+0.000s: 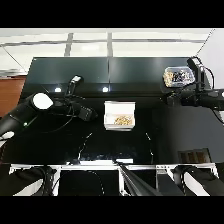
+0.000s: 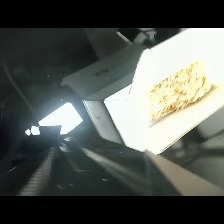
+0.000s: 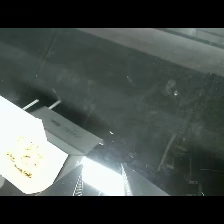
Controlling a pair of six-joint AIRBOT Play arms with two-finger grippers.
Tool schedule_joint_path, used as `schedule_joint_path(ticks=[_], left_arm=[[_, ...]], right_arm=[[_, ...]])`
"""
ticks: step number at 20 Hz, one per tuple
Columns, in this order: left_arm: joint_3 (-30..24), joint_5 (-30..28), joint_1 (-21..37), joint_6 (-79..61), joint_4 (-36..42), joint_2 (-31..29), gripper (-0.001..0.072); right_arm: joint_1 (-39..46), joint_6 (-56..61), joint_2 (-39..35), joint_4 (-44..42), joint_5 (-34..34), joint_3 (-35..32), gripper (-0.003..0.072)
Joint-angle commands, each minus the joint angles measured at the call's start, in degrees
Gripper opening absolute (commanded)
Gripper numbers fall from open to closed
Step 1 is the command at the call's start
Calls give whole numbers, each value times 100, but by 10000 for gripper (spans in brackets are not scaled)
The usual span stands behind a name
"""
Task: Fold the box and place the chain.
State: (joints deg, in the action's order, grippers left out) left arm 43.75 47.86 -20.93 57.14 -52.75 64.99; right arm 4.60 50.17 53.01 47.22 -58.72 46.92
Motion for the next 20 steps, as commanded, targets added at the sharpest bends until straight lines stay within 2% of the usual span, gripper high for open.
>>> schedule_joint_path(ticks=[1, 4, 7, 10, 17, 20], left_arm=[[-28, -190, -59, -2706, 334, 352, 705], [9, -293, -177, -4697, 313, 463, 705], [208, 358, -94, -5974, 553, 841, 714], [243, 511, 160, -6931, 1958, 1335, 720], [326, 555, 42, -7219, 1993, 1875, 720], [326, 509, -175, -7171, 1362, 1982, 720]], right_arm=[[2, 2, 4, -2, 4, 0, 287], [2, 2, 4, -2, 4, 0, 287], [2, 2, 4, -2, 2, 0, 287], [2, 2, 4, -2, 0, 0, 287], [0, 2, 4, -4, -2, 0, 286], [0, 0, 4, -4, -2, 0, 286]])
